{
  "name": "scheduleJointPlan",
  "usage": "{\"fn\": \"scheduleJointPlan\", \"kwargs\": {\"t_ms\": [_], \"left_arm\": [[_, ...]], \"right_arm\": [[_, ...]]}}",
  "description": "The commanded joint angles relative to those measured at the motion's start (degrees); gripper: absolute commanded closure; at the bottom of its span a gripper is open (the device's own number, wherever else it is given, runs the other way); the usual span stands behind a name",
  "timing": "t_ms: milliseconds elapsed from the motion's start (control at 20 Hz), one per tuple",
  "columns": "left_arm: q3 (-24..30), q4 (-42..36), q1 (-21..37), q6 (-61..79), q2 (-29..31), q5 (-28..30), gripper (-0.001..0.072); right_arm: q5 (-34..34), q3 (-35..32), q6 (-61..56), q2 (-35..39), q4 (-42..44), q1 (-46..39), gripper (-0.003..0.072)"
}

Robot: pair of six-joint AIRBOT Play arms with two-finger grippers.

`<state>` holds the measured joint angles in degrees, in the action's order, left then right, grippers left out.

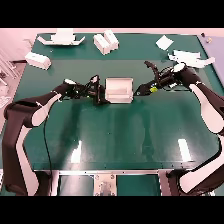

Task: Fold the box and place the chain.

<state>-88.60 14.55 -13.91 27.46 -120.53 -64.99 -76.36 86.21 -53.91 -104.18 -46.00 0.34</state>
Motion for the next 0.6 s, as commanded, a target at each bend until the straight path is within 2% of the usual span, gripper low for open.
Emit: {"fn": "scheduleJointPlan", "kwargs": {"t_ms": [0, 150, 200, 250, 550], "left_arm": [[0.0, 0.0, 0.0, 0.0, 0.0, 0.0, 0.0173], [0.0, 0.0, 0.0, 0.0, 0.0, 0.0, 0.0173], [0.0, 0.0, 0.0, 0.0, 0.0, 0.0, 0.0173], [0.0, 0.0, 0.0, 0.0, 0.0, 0.0, 0.0173], [0.0, 0.0, 0.0, 0.0, 0.0, 0.0, 0.0173]], "right_arm": [[-0.2, 1.9, -1.2, 0.1, 0.1, 0.3, 0.0537], [-0.2, 3.6, -1.6, 0.1, 0.1, 0.5, 0.0535], [-0.2, 3.6, -1.6, 0.0, 0.1, 0.7, 0.0481], [-0.2, 3.6, -1.6, 0.0, 0.0, 1.1, 0.0389], [0.5, 3.6, -2.3, 0.0, -0.7, 2.0, 0.0379]]}}
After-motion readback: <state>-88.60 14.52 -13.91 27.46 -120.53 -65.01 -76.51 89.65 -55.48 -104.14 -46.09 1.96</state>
